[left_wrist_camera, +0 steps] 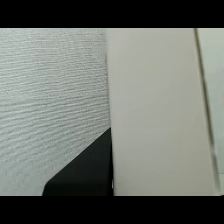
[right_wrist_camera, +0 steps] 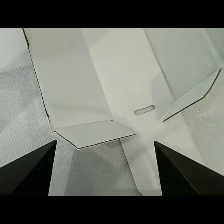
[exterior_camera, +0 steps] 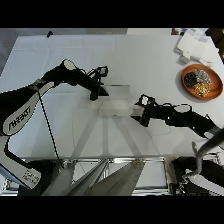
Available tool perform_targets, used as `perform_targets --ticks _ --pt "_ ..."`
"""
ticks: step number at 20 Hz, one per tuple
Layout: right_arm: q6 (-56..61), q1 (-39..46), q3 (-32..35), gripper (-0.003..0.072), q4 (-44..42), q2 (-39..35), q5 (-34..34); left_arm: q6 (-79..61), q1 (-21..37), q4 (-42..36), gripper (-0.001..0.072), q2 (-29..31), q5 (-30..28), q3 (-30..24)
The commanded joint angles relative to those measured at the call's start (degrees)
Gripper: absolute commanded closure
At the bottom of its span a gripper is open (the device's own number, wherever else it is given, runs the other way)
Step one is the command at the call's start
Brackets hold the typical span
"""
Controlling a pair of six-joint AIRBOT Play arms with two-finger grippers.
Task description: Fold the box and place the chain.
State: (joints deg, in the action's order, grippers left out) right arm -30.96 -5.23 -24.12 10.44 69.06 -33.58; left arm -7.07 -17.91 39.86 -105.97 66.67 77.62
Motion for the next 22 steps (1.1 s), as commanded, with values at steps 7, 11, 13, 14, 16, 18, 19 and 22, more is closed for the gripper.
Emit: perform_targets --ticks 7,11,13,14,16,18,19,22 --pt "-8.48 -0.04 0.02 0.0008 -7.21 3.19 0.02 -0.02 -0.02 0.02 0.0698 -0.02 0.00 -0.02" --pt "-8.55 -0.04 0.02 0.0008 -9.14 5.11 -1.03 -0.02 -0.02 0.02 0.0698 -0.02 0.00 -0.02" --pt "-10.32 -0.04 -0.15 0.0008 -12.61 5.11 -2.32 -0.02 -0.02 0.02 0.0698 -0.02 0.00 -0.02" --pt "-10.54 -0.04 -0.46 0.0008 -12.83 5.11 -2.25 -0.02 -0.02 0.02 0.0698 -0.02 0.00 -0.02" --pt "-9.01 -0.04 -1.29 0.0008 -12.48 5.11 0.68 -0.02 -0.02 0.02 0.0698 -0.02 0.00 -0.02" --pt "-6.78 0.00 -2.97 0.0008 -10.75 5.14 1.92 -0.02 -0.04 0.02 0.0698 -0.02 -0.02 -0.02" --pt "-6.47 0.00 -3.91 0.0008 -10.58 5.14 1.33 -0.02 -0.02 0.02 0.0698 -0.02 0.00 0.00" --pt "-5.03 0.00 -5.55 0.0008 -9.73 5.18 2.45 -0.02 -0.02 0.02 0.0698 -0.02 0.00 -0.02"
